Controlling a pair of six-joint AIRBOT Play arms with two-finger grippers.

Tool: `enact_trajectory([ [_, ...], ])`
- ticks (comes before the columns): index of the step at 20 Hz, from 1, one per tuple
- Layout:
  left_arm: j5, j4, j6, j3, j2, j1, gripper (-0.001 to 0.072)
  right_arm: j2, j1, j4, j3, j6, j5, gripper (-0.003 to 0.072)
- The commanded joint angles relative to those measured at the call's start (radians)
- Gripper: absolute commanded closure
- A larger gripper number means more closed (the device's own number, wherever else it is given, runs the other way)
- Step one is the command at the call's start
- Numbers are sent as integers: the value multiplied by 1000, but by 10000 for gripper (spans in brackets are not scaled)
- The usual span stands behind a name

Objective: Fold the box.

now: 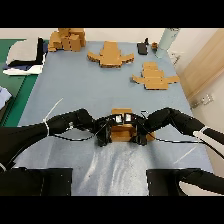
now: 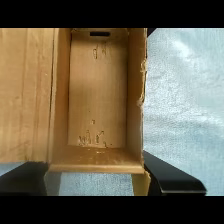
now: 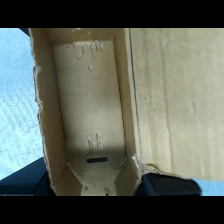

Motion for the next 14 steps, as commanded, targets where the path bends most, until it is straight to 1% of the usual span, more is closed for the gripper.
enact_trajectory([
  [1, 0, -15, 40, -8, 0, 3, 182, -1, 1, 0, 1, 1, 0, 115],
  [9, -5, -101, 98, -21, 1, 33, 180, -1, 1, 0, 1, 1, 0, 115],
  [14, -20, -102, 132, -51, 4, 45, 179, 0, 1, 0, 1, 1, 0, 115],
])
